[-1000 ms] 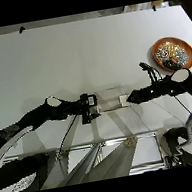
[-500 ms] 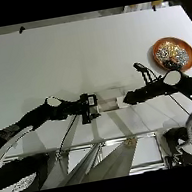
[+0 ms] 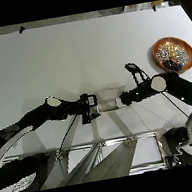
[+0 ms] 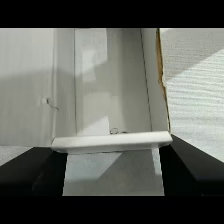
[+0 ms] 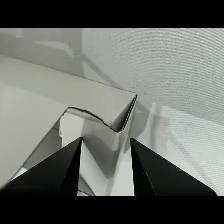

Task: Fold the box and place the chain.

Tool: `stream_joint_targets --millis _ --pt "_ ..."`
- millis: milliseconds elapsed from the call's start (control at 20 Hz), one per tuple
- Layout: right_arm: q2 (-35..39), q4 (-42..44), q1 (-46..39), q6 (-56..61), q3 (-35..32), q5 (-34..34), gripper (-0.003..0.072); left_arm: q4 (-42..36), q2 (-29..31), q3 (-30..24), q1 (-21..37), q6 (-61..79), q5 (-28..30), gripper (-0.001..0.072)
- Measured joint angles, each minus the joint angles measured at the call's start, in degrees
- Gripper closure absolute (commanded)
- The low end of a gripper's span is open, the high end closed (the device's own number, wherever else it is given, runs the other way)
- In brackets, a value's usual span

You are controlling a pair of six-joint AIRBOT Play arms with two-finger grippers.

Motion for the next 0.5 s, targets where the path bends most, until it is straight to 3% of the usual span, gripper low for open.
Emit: stream_joint_targets --millis 500 --pt "-2.0 -8.5 5.7 11.6 4.0 0.1 0.0403 0.0 0.0 0.0 0.0 0.0 0.0 0.0567"
